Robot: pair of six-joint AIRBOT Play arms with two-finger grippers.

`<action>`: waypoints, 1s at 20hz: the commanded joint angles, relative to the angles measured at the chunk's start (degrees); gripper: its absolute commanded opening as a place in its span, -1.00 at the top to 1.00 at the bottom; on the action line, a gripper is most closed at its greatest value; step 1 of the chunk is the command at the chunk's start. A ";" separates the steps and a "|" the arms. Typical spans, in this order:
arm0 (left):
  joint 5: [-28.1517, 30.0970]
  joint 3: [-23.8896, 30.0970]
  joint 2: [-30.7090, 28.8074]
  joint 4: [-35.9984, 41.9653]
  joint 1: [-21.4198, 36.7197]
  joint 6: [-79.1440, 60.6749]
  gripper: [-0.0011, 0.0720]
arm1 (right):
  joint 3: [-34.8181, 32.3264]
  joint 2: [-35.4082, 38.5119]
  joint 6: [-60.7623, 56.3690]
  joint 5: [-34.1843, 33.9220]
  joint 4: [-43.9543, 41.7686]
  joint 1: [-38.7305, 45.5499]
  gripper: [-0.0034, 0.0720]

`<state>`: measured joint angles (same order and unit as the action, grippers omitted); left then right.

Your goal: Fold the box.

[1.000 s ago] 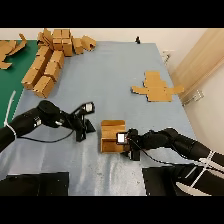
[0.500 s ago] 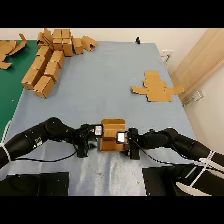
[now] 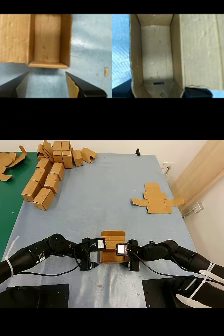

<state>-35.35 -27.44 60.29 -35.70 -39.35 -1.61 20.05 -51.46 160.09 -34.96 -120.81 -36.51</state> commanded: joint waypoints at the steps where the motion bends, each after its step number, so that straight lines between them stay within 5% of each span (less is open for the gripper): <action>1: 2.86 0.07 0.33 4.17 -0.35 -0.02 -0.94 | 0.00 -0.02 0.00 0.00 0.00 -0.02 -0.68; 15: 2.49 0.00 2.58 6.32 -2.62 -2.10 -0.94 | 0.00 -0.02 0.00 0.02 0.00 -0.02 -0.68; 20: 8.26 0.00 2.89 6.36 -6.84 -3.50 -0.94 | 0.00 -0.02 0.00 0.00 0.00 -0.02 -0.68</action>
<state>-30.37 -27.40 62.94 -29.39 -44.29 -4.19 20.05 -51.46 160.11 -34.98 -120.79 -36.51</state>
